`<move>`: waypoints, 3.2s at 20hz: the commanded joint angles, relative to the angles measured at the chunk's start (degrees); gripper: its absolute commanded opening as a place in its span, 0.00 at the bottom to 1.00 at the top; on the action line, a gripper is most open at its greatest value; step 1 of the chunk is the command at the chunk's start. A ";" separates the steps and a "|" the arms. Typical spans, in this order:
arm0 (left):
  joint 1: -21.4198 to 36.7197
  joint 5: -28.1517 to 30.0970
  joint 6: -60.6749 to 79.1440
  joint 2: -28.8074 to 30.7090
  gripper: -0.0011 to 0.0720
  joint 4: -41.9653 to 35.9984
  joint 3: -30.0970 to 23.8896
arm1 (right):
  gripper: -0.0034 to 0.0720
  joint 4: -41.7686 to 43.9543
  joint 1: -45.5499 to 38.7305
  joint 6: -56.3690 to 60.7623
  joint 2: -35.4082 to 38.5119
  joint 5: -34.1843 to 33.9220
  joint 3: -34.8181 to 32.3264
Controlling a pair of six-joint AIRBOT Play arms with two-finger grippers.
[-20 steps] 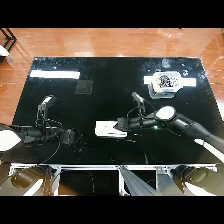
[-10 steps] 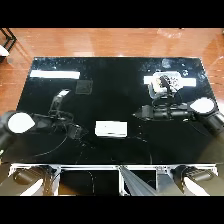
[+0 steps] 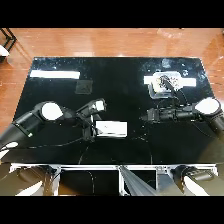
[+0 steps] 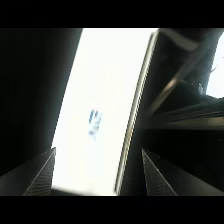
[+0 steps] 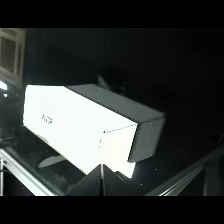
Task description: Fold the box and place the chain.
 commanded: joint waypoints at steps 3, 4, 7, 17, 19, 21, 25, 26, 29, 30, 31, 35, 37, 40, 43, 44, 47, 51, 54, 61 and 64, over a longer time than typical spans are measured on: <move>-4.42 4.46 8.26 -3.56 0.89 -0.20 0.26 | 0.07 -0.52 -0.09 0.11 0.04 -1.88 0.00; -4.42 5.14 9.75 -3.63 0.89 -0.42 0.26 | 0.07 -0.52 -0.09 0.11 0.04 -1.90 0.00; -4.37 6.01 11.17 -3.85 0.89 -3.04 0.26 | 0.07 -0.68 -0.09 0.09 0.04 -2.23 0.00; -4.37 6.71 10.91 -6.08 0.89 -5.92 1.18 | 0.07 -1.88 -0.09 0.09 0.04 -3.39 0.00; -4.35 5.84 10.91 -7.87 0.89 -5.97 2.51 | 0.07 -1.84 -0.09 0.09 0.04 -3.56 0.00; -4.35 5.77 10.91 -8.81 0.89 -5.90 3.52 | 0.07 -1.81 -0.09 0.09 0.04 -3.52 0.00; -4.35 3.23 10.73 -9.09 0.89 -2.45 3.72 | 0.07 -1.81 -0.09 0.09 0.04 -3.61 0.00; -4.33 3.04 10.73 -9.25 0.89 -2.23 3.72 | 0.07 -1.84 -0.09 0.09 0.04 -3.74 0.00; -4.31 3.87 10.73 -9.29 0.89 -2.34 3.72 | 0.07 -1.81 -0.09 0.09 0.04 -3.76 0.00; -4.31 4.11 10.73 -9.31 0.89 -2.32 3.72 | 0.07 -1.81 -0.09 0.09 0.04 -3.76 0.00; -4.31 4.87 10.73 -9.33 0.89 -2.34 3.72 | 0.07 -1.81 -0.09 0.09 0.02 -3.78 0.00; -4.31 5.42 10.73 -9.40 0.89 -2.47 3.72 | 0.07 -1.81 -0.09 0.09 0.04 -3.78 0.00; -4.31 5.31 10.73 -9.70 0.89 -2.49 3.72 | 0.07 -1.81 -0.09 0.09 0.02 -3.78 0.00; -4.35 5.33 10.73 -10.05 0.89 -2.49 3.72 | 0.07 -1.84 -0.09 0.07 0.02 -3.78 0.00; -4.35 5.33 10.73 -10.71 0.89 -2.49 3.72 | 0.07 -1.81 -0.09 0.07 0.02 -3.78 0.00; -4.35 5.33 10.73 -10.93 0.89 -2.49 3.72 | 0.07 -1.81 -0.09 0.07 0.02 -3.76 0.00; -4.35 5.55 10.73 -11.76 0.89 -2.47 3.72 | 0.07 -1.81 -0.09 0.07 0.02 -3.76 0.00; -4.35 5.53 10.73 -12.28 0.88 -2.27 3.72 | 0.07 -1.84 -0.09 0.04 0.02 -3.78 0.00; -4.37 5.51 10.71 -12.28 0.82 -2.03 3.72 | 0.07 -1.81 -0.09 0.07 0.02 -3.80 0.00; -4.35 4.76 5.66 -12.13 0.28 0.96 4.59 | 0.07 -1.81 -0.09 0.07 0.04 -3.78 0.00; -3.72 2.86 -4.63 -11.76 0.28 8.66 8.07 | 0.07 -1.81 -0.09 0.07 0.02 -3.78 0.00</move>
